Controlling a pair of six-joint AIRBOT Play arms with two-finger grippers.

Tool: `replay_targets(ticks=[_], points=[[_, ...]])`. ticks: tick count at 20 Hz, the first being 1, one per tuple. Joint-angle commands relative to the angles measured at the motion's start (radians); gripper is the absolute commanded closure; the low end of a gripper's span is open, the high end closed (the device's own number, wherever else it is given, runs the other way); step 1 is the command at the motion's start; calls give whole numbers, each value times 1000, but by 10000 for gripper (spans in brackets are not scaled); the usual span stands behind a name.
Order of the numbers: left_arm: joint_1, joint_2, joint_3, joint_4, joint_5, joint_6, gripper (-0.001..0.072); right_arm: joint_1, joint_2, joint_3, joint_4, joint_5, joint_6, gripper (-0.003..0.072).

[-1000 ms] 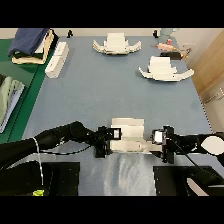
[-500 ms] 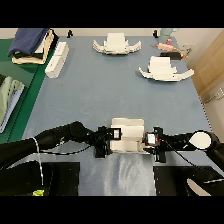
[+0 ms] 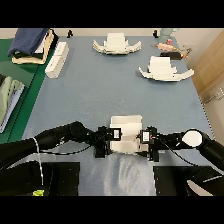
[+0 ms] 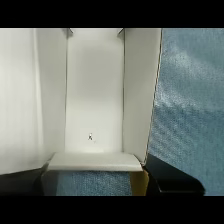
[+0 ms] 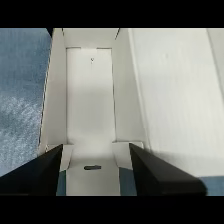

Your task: Fold the box.

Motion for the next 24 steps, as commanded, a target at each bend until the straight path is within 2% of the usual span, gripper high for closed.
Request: replay_targets(ticks=[1, 4, 5, 8, 9, 10, 11, 12, 18, 21, 24], points=[[0, 0, 0, 0, 0, 0, 304, 6, -16, 0, 16, -20, 3, -18], [0, 0, 0, 0, 1, 0, 304, 6, -2, 0, 5, -12, 28, -15], [0, 0, 0, 0, 0, 0, 304, 6, 11, 0, -13, -11, 80, 23], [0, 0, 0, 0, 0, 0, 304, 6, 67, 21, -138, 47, 391, 314], [0, 0, 0, 0, 0, 0, 304, 6, 87, 34, -223, 73, 543, 433], [0, 0, 0, 0, 0, 0, 304, 6, 102, 47, -307, 100, 702, 492], [0, 0, 0, 0, 0, 0, 304, 6, 115, 67, -393, 142, 865, 610], [0, 0, 0, 0, 0, 0, 304, 5, 126, 89, -470, 183, 999, 684], [0, 0, 0, 0, 0, 0, 304, -37, 193, 193, -965, 342, 1801, 685], [0, 0, 0, 0, 0, 0, 304, -105, 155, 193, -946, 420, 1918, 685], [0, 0, 0, 0, 0, 0, 304, -136, 79, 171, -832, 413, 1917, 685]])
